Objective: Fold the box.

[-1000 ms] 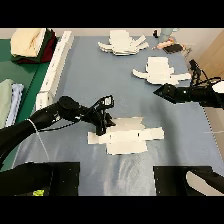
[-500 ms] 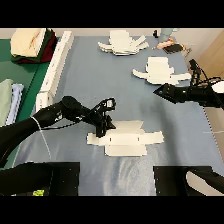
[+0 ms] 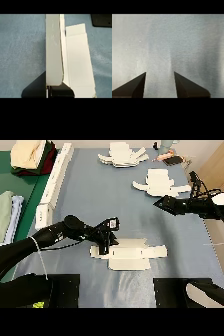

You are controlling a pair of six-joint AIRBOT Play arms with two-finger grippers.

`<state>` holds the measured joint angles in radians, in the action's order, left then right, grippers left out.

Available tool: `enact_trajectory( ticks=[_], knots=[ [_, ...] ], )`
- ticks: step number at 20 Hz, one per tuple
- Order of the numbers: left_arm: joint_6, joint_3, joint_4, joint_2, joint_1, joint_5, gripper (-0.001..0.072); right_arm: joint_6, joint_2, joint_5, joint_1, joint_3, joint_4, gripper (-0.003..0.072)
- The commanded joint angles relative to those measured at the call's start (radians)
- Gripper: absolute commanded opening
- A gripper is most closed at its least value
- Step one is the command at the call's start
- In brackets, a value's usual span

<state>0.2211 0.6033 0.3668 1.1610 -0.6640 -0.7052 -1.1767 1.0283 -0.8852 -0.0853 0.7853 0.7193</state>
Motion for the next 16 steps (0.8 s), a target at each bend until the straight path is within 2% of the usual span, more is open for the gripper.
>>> enact_trajectory(
  ticks=[1,6,7,9,10,11,14,16],
  knots=[
    [0.034,-0.023,-0.04,-0.006,-0.01,0.026,0.0012,0.0,0.001,0.0,0.0,0.001,0.002,0.0546],
    [0.034,-0.023,-0.052,-0.006,-0.01,0.026,0.0018,0.0,0.001,-0.008,0.0,0.001,0.002,0.0543],
    [0.034,-0.023,-0.052,-0.006,-0.01,0.026,0.0017,0.0,0.001,-0.019,0.0,0.001,0.002,0.0492],
    [0.033,-0.023,-0.052,-0.006,-0.01,0.025,0.0018,0.021,0.001,-0.069,0.0,0.001,0.01,0.0216],
    [0.033,-0.023,-0.052,-0.006,-0.01,0.025,0.0018,0.029,0.0,-0.109,0.0,0.001,0.021,0.0171],
    [0.033,-0.023,-0.052,-0.006,-0.01,0.024,0.0018,0.027,-0.006,-0.157,0.0,0.001,0.051,0.0002],
    [0.033,-0.023,-0.052,-0.006,-0.01,0.022,0.0017,-0.043,-0.058,-0.267,0.01,0.001,0.164,0.0001],
    [0.033,-0.023,-0.052,-0.006,-0.01,0.022,0.0018,-0.147,-0.132,-0.326,0.065,0.001,0.298,0.0]
  ],
)
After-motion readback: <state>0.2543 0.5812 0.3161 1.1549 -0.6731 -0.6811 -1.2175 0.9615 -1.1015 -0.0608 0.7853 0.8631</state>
